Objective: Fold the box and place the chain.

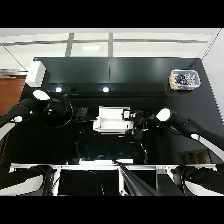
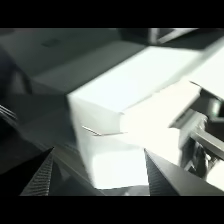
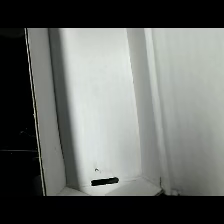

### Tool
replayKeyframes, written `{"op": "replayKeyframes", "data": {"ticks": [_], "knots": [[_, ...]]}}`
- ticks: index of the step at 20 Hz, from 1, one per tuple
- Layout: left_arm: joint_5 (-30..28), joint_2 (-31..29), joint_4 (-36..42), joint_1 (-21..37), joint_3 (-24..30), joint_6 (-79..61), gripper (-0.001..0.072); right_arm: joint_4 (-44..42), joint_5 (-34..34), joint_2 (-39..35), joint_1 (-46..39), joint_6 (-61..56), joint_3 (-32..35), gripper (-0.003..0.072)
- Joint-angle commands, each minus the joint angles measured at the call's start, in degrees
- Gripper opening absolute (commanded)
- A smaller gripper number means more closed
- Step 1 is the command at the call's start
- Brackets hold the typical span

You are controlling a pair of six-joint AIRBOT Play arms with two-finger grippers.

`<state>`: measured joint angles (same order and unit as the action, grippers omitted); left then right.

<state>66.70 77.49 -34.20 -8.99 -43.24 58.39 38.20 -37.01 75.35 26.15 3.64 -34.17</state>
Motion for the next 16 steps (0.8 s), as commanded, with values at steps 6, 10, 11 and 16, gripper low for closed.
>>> {"op": "replayKeyframes", "data": {"ticks": [6, 10, 11, 16], "knots": [[-1.1, -0.1, 0.1, -7.7, -1.8, 0.8, 0.0618, 0.0, 0.0, 0.0, 0.0, 0.0, 0.0, 0.0005], [-2.3, -0.2, -5.2, -10.2, -4.7, 8.2, 0.0618, 0.0, 0.0, 0.0, 0.0, 0.0, 0.0, 0.0005], [-2.3, -0.2, -5.9, -10.8, -5.2, 9.1, 0.0618, 0.0, 0.0, 0.0, 0.0, 0.0, 0.0, 0.0005], [-3.5, -0.2, -10.9, -12.7, -5.9, 15.5, 0.0618, 0.0, 0.0, 0.0, 0.0, 0.0, 0.0, 0.0005]]}}
